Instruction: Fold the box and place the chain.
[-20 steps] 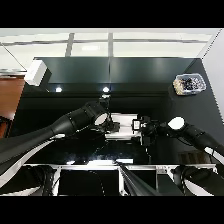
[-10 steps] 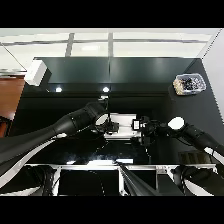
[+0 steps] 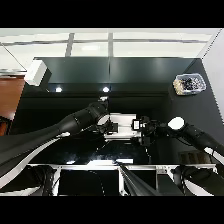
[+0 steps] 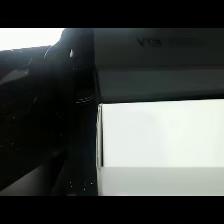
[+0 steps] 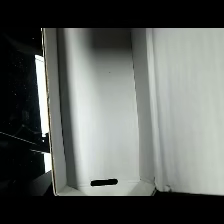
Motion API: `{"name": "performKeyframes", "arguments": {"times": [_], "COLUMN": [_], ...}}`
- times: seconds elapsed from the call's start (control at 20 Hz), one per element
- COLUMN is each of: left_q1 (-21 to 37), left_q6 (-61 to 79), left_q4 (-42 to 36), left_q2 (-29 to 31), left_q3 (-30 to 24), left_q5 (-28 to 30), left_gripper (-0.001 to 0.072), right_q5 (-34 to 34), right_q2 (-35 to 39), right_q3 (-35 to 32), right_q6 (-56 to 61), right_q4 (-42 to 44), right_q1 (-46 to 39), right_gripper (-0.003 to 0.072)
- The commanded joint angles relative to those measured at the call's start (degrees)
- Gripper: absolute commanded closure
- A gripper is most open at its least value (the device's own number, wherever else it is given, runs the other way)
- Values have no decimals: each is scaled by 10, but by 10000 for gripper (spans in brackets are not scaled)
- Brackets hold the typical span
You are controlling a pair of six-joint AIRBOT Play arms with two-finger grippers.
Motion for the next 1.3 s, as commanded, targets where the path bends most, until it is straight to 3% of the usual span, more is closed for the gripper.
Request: {"name": "performKeyframes", "arguments": {"times": [0.0,0.8,0.95,1.15,1.2,1.25], "left_q1": [0,0,0,0,0,0], "left_q6": [-4,-17,-17,-17,-17,-16], "left_q4": [1,-15,-15,-12,-13,-15], "left_q2": [-9,-26,-26,-28,-31,-35], "left_q3": [6,12,14,28,31,34], "left_q5": [5,-9,-9,-7,-11,-14], "left_gripper": [302,309,430,432,464,551], "right_q5": [0,0,0,0,0,0], "right_q2": [0,0,0,0,0,0], "right_q3": [0,0,0,0,0,0], "right_q6": [0,0,0,0,0,0], "right_q4": [0,0,0,0,0,0], "right_q1": [0,0,0,0,0,0], "right_gripper": [271,271,271,270,270,270]}}
